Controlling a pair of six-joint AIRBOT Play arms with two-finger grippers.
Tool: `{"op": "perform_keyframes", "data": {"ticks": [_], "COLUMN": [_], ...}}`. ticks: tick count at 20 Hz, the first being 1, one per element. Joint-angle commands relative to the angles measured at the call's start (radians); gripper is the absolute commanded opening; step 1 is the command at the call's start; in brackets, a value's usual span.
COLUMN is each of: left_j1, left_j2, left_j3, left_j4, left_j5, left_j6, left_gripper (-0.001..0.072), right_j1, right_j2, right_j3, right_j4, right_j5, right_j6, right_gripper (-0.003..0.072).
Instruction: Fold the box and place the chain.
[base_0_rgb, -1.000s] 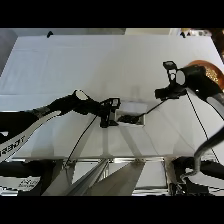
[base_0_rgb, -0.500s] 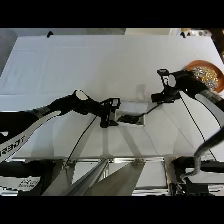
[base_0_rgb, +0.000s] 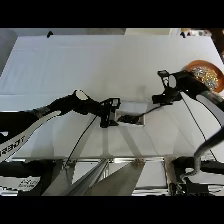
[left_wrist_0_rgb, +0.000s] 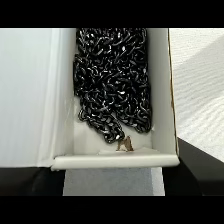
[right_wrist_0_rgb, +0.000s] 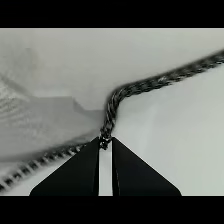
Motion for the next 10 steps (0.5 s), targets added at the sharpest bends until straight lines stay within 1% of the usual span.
{"op": "perform_keyframes", "data": {"ticks": [1,4,7,9,10], "left_j1": [0.000,0.000,0.000,0.000,0.000], "left_j2": [0.001,0.001,0.001,0.001,0.001], "left_j3": [0.001,0.001,0.001,0.001,0.001], "left_j4": [0.000,0.000,0.000,0.000,0.000], "left_j5": [0.000,0.000,0.000,0.000,0.000], "left_j6": [0.000,0.000,0.000,0.000,0.000], "left_gripper": [0.0211,0.0211,0.0211,0.0211,0.0211], "right_j1": [0.001,0.005,0.047,0.098,0.126], "right_j2": [0.100,0.232,0.367,0.447,0.483], "right_j3": [0.001,0.001,0.001,0.001,0.001], "right_j4": [0.011,0.039,0.053,0.094,0.127], "right_j5": [0.051,0.161,0.305,0.359,0.369], "right_j6": [-0.009,-0.040,-0.062,-0.061,-0.061], "right_gripper": [0.0019,0.0019,0.0020,0.0020,0.0020]}}
